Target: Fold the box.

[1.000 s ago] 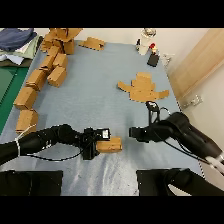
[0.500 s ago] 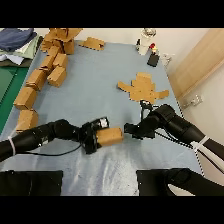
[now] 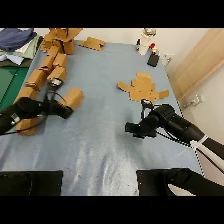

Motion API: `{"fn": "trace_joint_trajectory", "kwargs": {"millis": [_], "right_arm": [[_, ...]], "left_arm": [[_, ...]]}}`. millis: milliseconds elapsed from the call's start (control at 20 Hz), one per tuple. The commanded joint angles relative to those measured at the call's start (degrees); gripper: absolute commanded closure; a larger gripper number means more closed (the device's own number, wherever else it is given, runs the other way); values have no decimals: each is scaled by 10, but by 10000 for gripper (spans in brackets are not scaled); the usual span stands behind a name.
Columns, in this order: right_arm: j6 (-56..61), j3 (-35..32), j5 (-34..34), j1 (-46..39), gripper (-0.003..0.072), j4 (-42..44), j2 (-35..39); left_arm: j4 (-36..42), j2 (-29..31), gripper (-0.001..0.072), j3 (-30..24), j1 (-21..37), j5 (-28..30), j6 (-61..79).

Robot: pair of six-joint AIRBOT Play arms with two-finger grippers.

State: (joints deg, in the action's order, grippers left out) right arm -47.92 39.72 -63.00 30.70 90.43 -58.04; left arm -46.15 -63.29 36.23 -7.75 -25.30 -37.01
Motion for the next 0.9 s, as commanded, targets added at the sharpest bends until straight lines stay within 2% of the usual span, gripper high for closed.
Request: {"fn": "trace_joint_trajectory", "kwargs": {"millis": [0, 150, 700, 850], "right_arm": [[-1, 1, 1, 0, 681, -2, 0], [-1, 1, 9, 0, 681, -2, 0], [-1, 1, 31, 0, 681, 9, 0], [-1, 1, 37, 0, 681, 9, 0]], "left_arm": [[-19, -24, 241, 21, 112, 9, -16], [-41, -58, 241, 57, 132, 7, -16], [-61, -218, 241, 197, 131, 9, -21], [-61, -256, 241, 245, 131, 34, -36]]}}
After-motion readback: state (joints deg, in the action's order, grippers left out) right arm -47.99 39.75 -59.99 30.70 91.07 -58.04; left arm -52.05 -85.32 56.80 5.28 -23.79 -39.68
